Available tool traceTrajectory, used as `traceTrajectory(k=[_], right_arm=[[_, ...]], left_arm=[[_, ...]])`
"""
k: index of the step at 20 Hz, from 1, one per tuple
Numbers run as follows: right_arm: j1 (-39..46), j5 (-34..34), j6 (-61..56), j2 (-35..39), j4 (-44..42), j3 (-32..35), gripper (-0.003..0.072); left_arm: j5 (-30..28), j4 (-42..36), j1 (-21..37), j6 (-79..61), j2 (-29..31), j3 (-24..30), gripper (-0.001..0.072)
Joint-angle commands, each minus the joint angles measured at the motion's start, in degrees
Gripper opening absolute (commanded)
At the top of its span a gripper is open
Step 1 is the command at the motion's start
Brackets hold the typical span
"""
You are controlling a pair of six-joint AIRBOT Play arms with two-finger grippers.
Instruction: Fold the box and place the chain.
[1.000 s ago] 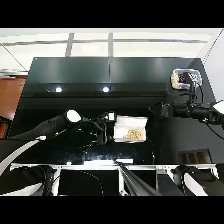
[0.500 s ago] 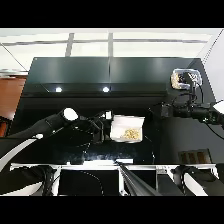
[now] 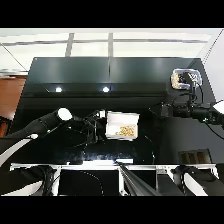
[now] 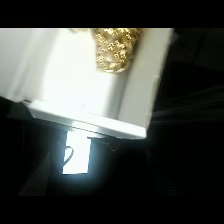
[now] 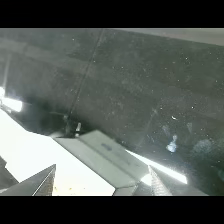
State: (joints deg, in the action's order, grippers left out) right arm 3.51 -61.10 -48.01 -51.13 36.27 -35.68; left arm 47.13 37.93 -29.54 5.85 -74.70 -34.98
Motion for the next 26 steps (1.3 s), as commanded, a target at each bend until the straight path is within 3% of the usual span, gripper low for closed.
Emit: traceTrajectory(k=[1, 5, 13, 15, 19, 26], right_arm=[[-0.07, 0.28, -0.02, 0.02, 0.46, 0.00, 0.0700], [-0.07, 0.26, -0.02, 0.02, 0.83, 0.00, 0.0700], [-0.07, 0.26, -0.02, 0.02, 0.85, 0.00, 0.0700], [-0.07, 0.26, -0.02, 0.02, 0.87, 0.00, 0.0700], [-0.07, 0.04, -0.04, 0.02, 0.85, 0.00, 0.0700], [-0.07, 0.07, -0.04, 0.02, 0.85, 0.00, 0.0700]], left_arm=[[0.13, 0.39, 0.22, 0.55, 0.09, 0.15, 0.0695], [2.82, 0.37, 0.42, -4.35, 0.42, 0.11, 0.0700], [6.43, 0.33, 3.23, -14.23, 6.80, -0.26, 0.0701], [5.60, -1.66, 3.30, -20.98, 5.38, -0.26, 0.0700], [4.35, -13.92, 3.54, -30.10, 0.11, -0.31, 0.0701], [4.39, -14.67, 5.07, -29.38, -0.81, -0.42, 0.0701]])
